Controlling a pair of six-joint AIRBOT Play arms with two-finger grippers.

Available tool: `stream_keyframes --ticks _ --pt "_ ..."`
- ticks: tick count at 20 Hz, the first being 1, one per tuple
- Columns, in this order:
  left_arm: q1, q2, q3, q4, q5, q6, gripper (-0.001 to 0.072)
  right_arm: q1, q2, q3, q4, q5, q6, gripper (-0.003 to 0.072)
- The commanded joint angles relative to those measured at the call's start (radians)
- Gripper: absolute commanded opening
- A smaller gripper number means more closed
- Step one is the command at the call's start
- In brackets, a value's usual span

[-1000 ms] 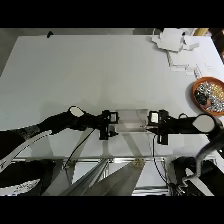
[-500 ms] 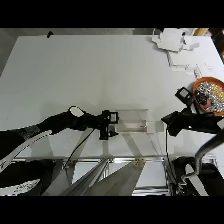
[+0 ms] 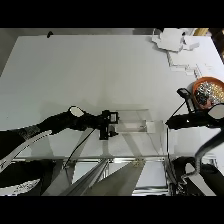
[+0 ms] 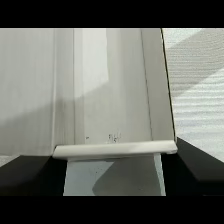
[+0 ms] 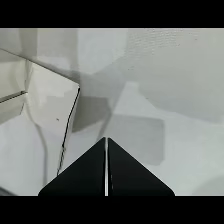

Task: Fold the box and place the chain.

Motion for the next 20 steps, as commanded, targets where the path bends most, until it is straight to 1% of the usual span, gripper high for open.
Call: stream_keyframes --ticks 1,5,7,10,11,13,14,16,18,19,20 --pt "0.0 0.001 0.0 0.0 0.0 0.0 0.0273 0.024 -0.106 -0.001 0.054 -0.018 0.012 0.0023" --pt "0.0 0.001 0.0 0.0 0.0 0.0 0.0273 0.09 -0.209 -0.001 0.128 -0.04 -0.012 0.0023" --pt "0.0 0.001 0.0 0.0 0.0 0.0 0.0273 0.106 -0.22 0.0 0.163 -0.034 -0.019 0.0023" --pt "0.0 0.001 0.0 0.0 0.0 0.0 0.0273 0.106 -0.203 -0.001 0.175 -0.003 -0.04 0.0024" --pt "0.0 0.001 0.0 0.0 0.0 0.0 0.0273 0.106 -0.19 -0.001 0.18 0.002 -0.04 0.0045" --pt "0.0 0.001 0.0 0.0 0.0 0.0 0.0273 0.106 -0.15 -0.001 0.214 0.004 -0.04 0.0158" --pt "0.0 0.001 0.0 0.0 0.0 0.0 0.0273 0.106 -0.122 -0.001 0.237 0.004 -0.04 0.0201" --pt "0.0 0.001 0.0 0.0 0.0 0.0 0.0273 0.106 -0.071 -0.001 0.282 0.003 -0.042 0.0208" --pt "0.0 0.001 0.0 0.0 0.0 0.0 0.0273 0.106 -0.058 -0.012 0.38 -0.002 -0.058 0.0303" --pt "0.0 0.001 0.0 0.0 0.0 0.0 0.0273 0.116 -0.058 -0.023 0.418 -0.006 -0.077 0.0306" --pt "0.0 0.001 0.0 0.0 0.0 0.0 0.0273 0.135 -0.058 -0.027 0.406 -0.006 -0.082 0.0329"
